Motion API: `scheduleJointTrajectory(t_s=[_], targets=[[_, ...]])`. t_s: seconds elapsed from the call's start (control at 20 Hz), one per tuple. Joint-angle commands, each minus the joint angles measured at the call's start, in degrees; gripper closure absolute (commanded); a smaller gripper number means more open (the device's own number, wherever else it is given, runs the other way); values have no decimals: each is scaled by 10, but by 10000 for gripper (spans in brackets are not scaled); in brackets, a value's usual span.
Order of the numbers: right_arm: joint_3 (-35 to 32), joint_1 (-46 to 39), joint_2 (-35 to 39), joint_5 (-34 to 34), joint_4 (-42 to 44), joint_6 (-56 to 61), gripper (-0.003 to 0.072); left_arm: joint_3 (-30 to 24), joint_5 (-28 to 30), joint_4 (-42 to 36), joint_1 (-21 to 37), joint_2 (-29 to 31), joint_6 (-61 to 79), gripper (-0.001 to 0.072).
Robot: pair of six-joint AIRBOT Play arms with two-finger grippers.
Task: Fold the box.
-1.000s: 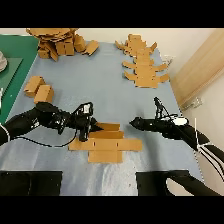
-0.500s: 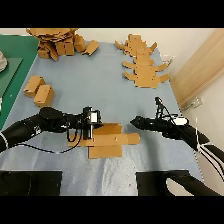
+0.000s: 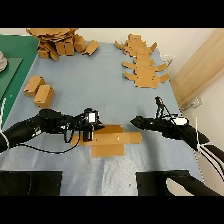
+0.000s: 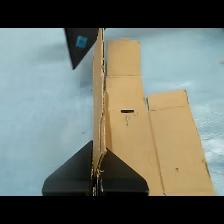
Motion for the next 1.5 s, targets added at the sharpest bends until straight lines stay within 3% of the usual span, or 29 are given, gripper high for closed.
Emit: scheduleJointTrajectory(t_s=[0.0,0.5,0.7,0.9,0.95,1.0,1.1,1.45], targets=[[1,0,1,0,0,-4,595,-15,-61,10,1,0,-19,695],[1,0,1,0,0,-5,595,-31,-68,11,2,0,-14,693],[1,0,1,0,0,-5,595,-31,-95,62,2,-1,-20,692],[1,0,1,0,0,-5,594,-31,-103,66,1,-1,-20,689],[1,0,1,0,0,-5,595,-31,-103,66,1,-1,-20,509],[1,0,1,0,0,-5,595,-31,-103,66,1,-1,-20,416],[1,0,1,0,0,-5,595,-31,-103,66,1,-1,-21,639],[1,0,1,0,0,-4,595,-31,-104,88,1,-1,-36,693]])
